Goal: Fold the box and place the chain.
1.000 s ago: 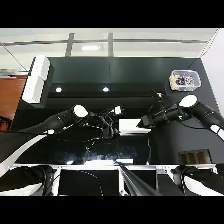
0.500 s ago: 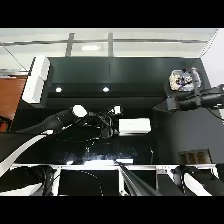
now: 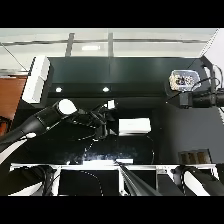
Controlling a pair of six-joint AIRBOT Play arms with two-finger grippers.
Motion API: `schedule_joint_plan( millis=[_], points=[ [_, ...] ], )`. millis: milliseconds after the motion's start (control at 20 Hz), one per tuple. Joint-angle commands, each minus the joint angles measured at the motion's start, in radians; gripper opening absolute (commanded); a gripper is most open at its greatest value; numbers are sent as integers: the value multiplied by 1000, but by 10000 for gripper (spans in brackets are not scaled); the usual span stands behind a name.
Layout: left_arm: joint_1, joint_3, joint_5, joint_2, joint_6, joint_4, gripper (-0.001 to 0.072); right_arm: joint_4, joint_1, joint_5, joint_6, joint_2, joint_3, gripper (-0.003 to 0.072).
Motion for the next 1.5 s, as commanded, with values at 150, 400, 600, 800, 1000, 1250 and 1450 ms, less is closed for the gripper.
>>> schedule_joint_plan(
  millis=[150,400,600,800,1000,1250,1450],
  points=[
    [-89,216,43,-149,-104,13,708,-45,-216,-115,-3,2,1,14],
    [-155,357,90,-308,-103,13,708,-46,-249,-131,-5,2,1,14],
    [-167,380,87,-355,-105,35,708,-48,-249,-128,-5,2,1,14],
    [-170,381,49,-357,-108,32,708,-48,-249,-124,-5,2,0,14],
    [-170,381,51,-357,-109,32,708,-48,-249,-117,-5,2,-1,14],
    [-171,381,56,-357,-109,35,708,-48,-249,-111,-5,2,-1,15],
    [-171,381,80,-357,-112,66,708,-48,-249,-108,-5,2,-1,15]
  ],
)
